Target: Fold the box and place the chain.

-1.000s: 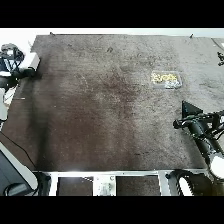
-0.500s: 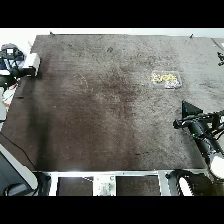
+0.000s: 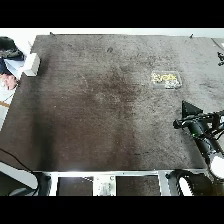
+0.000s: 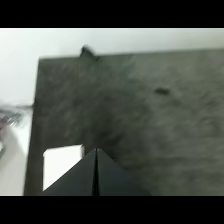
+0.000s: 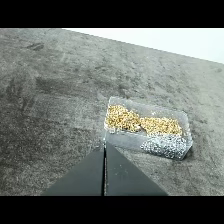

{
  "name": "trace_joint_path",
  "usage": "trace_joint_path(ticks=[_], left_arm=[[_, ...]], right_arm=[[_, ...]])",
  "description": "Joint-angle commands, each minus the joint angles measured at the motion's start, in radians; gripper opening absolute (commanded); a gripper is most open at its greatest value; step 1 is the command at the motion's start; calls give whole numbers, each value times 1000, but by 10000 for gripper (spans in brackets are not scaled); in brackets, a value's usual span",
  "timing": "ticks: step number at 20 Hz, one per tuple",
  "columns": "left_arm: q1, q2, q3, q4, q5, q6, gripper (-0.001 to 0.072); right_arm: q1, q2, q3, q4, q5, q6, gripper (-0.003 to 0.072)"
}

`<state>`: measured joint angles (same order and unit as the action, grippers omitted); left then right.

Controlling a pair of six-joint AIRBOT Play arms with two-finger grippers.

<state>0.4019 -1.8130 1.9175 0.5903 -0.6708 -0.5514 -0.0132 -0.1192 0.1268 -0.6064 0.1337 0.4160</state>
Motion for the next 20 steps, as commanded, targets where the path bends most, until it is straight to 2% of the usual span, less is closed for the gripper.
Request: trace_joint_path(ticks=[1, 3, 4, 6, 9, 11, 13, 16, 20], left_arm=[[1, 137, -1, -150, -145, -16, 6], [-2, 215, -2, -190, -212, 1, 4], [-6, 260, -23, -193, -216, 10, 4], [-6, 378, -134, -195, -149, 22, 4], [-6, 595, -431, -280, 34, 162, 4], [-6, 760, -679, -398, 160, 312, 4], [-6, 909, -908, -529, 242, 484, 4], [-6, 1112, -1226, -800, 276, 813, 4], [-6, 1341, -1529, -1146, 273, 1075, 4]], right_arm=[[0, 0, 0, 0, 0, 0, 9], [0, 0, 0, 0, 0, 0, 9], [0, 0, 0, 0, 0, 0, 9], [0, 0, 0, 0, 0, 0, 9], [0, 0, 0, 0, 0, 0, 9], [0, 0, 0, 0, 0, 0, 9], [0, 0, 0, 0, 0, 0, 9], [0, 0, 0, 0, 0, 0, 9], [0, 0, 0, 0, 0, 0, 9]])
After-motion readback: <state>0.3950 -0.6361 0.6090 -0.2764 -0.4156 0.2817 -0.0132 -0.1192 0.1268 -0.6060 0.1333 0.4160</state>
